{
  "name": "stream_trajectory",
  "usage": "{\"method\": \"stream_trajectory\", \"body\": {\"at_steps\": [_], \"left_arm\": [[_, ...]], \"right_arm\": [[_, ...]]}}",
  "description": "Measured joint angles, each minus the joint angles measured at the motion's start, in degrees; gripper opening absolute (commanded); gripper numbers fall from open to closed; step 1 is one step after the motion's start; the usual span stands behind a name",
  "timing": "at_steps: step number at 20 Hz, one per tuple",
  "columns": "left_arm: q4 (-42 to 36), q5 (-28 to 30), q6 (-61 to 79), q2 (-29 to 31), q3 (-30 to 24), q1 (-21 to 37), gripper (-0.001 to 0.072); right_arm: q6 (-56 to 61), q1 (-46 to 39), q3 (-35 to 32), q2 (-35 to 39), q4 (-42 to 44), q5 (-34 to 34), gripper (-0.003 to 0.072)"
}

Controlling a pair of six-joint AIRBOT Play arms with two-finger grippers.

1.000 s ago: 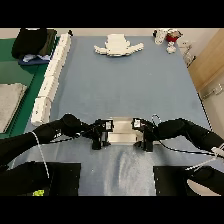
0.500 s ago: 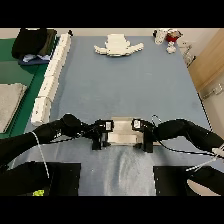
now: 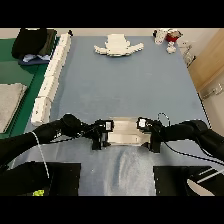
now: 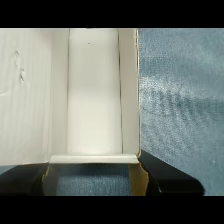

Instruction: Fold the box.

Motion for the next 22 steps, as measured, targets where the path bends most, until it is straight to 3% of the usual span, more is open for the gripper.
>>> {"method": "stream_trajectory", "body": {"at_steps": [2,4,5,7,13,17,22], "left_arm": [[0.0,0.0,0.0,0.0,0.0,0.0,0.041],[0.0,0.0,0.0,0.0,0.0,0.0,0.041],[0.0,0.0,0.0,0.0,0.0,0.0,0.041],[0.0,0.0,0.0,0.0,0.0,0.0,0.041],[0.0,0.0,0.0,0.0,0.0,0.0,0.041],[0.0,0.0,0.0,0.0,0.0,0.0,0.041],[0.0,0.0,0.0,0.0,0.0,0.0,0.041]], "right_arm": [[9.2,0.0,1.2,3.3,-2.0,-4.7,0.0667],[22.5,0.0,2.8,6.4,-1.7,-8.8,0.0494],[29.4,0.0,3.3,7.4,-0.2,-9.8,0.0459],[42.5,0.3,3.9,8.2,5.2,-10.1,0.0231],[67.0,8.0,5.5,1.3,18.2,2.0,0.022],[72.5,8.7,9.8,-4.8,19.0,9.4,0.022],[74.6,5.2,13.3,-11.4,17.0,12.2,0.022]]}}
